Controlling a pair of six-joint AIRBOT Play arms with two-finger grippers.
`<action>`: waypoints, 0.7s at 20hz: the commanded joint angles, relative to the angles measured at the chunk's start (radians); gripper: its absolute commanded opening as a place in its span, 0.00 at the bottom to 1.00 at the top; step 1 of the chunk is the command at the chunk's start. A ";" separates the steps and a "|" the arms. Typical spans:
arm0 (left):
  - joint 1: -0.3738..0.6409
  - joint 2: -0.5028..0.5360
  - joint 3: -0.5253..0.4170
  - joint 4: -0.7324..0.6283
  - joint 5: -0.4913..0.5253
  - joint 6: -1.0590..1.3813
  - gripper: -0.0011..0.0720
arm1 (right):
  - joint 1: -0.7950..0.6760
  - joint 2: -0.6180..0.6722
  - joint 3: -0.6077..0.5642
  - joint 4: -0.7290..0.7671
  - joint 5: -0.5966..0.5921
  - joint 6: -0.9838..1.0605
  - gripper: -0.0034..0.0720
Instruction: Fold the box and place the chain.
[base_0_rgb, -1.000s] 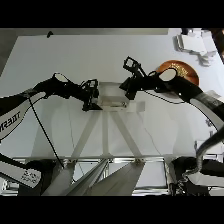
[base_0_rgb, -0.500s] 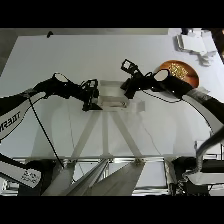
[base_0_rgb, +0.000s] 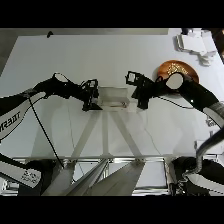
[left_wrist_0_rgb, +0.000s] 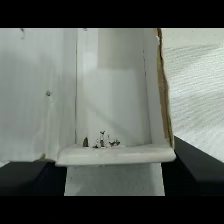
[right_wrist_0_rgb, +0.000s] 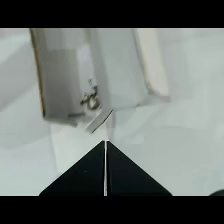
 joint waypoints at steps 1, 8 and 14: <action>0.001 0.000 0.000 0.000 0.000 0.000 0.30 | 0.000 -0.030 -0.015 -0.070 0.031 0.027 0.18; 0.001 0.000 0.000 0.000 0.000 0.000 0.30 | 0.014 -0.178 -0.014 0.010 -0.051 -0.031 0.50; 0.001 0.000 0.000 0.000 0.000 0.000 0.30 | 0.022 -0.178 -0.014 0.172 -0.076 -0.178 0.49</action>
